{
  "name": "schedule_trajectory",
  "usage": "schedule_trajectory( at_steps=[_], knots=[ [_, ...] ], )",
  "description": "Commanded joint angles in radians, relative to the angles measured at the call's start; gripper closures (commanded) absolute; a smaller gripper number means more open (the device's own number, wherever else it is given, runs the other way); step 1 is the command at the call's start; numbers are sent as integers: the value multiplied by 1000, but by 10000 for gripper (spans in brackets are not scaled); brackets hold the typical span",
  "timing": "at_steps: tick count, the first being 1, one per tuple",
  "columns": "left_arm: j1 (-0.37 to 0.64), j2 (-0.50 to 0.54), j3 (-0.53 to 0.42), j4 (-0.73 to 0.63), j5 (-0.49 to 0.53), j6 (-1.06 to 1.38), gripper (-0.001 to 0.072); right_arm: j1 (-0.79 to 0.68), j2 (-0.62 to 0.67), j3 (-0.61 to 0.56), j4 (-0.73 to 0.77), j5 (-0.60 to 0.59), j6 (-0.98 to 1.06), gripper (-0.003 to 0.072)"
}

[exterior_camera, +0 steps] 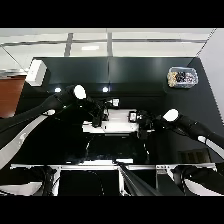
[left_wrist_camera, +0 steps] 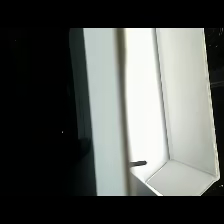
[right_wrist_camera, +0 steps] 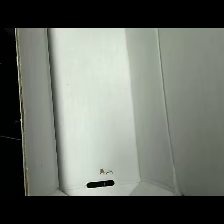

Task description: Fold the box and place the chain.

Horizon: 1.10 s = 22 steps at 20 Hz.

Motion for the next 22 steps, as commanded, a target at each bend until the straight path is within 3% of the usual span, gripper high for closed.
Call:
schedule_trajectory(
  at_steps=[1, 7, 8, 9, 11, 12, 13, 14, 15, 16, 20, 22],
  knots=[
    [0, 0, 1, 0, -1, 0, 683, 1, -2, -1, -4, -1, 2, 24],
    [0, 0, 1, 0, -1, 0, 683, 0, -2, -1, -4, -2, 0, 35],
    [0, 0, 1, 0, -1, 0, 683, 0, -2, -1, -4, -1, 1, 191],
    [0, 0, 2, 0, -1, 0, 683, 1, -2, -1, -4, -2, 0, 262],
    [1, 0, 2, 0, -1, 0, 680, 1, -2, -1, -5, -1, 0, 258],
    [2, 0, 2, 0, -2, 0, 641, 1, -2, -1, -4, -1, 1, 258],
    [2, 2, 2, 1, 1, 0, 455, 0, -2, -1, -5, -1, 1, 258],
    [2, 4, 5, 1, 2, 0, 325, 1, -2, -1, -4, -2, 1, 258],
    [3, 8, 14, 8, -8, -4, 210, 1, -2, -1, -5, -2, 1, 258],
    [4, 16, 26, 24, -14, -37, 147, 0, -2, -1, -4, -1, 1, 258],
    [4, 112, 65, 297, -32, -338, 123, 1, -2, -1, -5, -1, 1, 258],
    [9, 169, 65, 449, -99, -446, 123, 1, -2, -1, -4, -1, 1, 258]
  ],
)
